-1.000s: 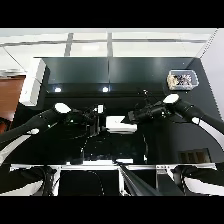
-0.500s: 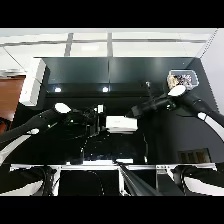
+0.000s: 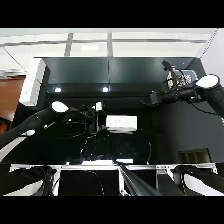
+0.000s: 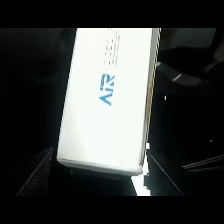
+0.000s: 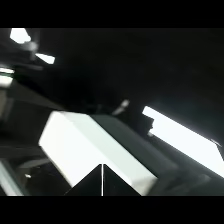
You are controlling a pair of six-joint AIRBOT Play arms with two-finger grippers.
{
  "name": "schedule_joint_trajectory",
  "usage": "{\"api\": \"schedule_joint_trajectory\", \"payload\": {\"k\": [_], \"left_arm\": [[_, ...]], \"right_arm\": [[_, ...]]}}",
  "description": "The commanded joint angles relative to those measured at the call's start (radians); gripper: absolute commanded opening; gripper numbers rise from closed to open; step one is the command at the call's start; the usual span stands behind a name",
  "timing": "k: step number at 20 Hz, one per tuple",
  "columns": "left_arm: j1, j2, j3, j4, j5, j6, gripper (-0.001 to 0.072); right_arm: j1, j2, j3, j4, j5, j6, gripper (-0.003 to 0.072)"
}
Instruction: Fold the box and place the chain.
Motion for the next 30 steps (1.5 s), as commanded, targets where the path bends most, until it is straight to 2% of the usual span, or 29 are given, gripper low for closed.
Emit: {"api": "schedule_joint_trajectory", "payload": {"k": [1, 4, 8, 10, 13, 22, 30], "left_arm": [[-0.002, 0.094, 0.029, 0.063, -0.077, -0.137, 0.0711], [-0.051, 0.077, 0.114, 0.064, -0.079, -0.238, 0.0706], [-0.126, -0.137, 0.283, 0.123, -0.048, -0.412, 0.0706], [-0.148, -0.237, 0.36, 0.195, -0.092, -0.498, 0.0706], [-0.166, -0.301, 0.425, 0.203, -0.156, -0.521, 0.0706], [-0.215, -0.301, 0.451, 0.279, -0.22, -0.52, 0.0706], [-0.313, -0.301, 0.458, 0.512, -0.172, -0.56, 0.0705]], "right_arm": [[-0.058, 0.021, 0.002, -0.104, 0.017, 0.041, 0.0016], [-0.058, 0.021, 0.002, -0.12, 0.008, 0.04, 0.0016], [-0.058, 0.021, 0.002, -0.12, 0.009, 0.04, 0.0016], [-0.058, 0.021, 0.002, -0.121, 0.015, 0.04, 0.0016], [-0.058, 0.021, 0.002, -0.126, 0.032, 0.04, 0.0016], [-0.058, 0.021, 0.002, -0.129, 0.031, 0.039, 0.0016], [-0.058, 0.021, 0.002, -0.129, 0.031, 0.039, 0.0016]]}}
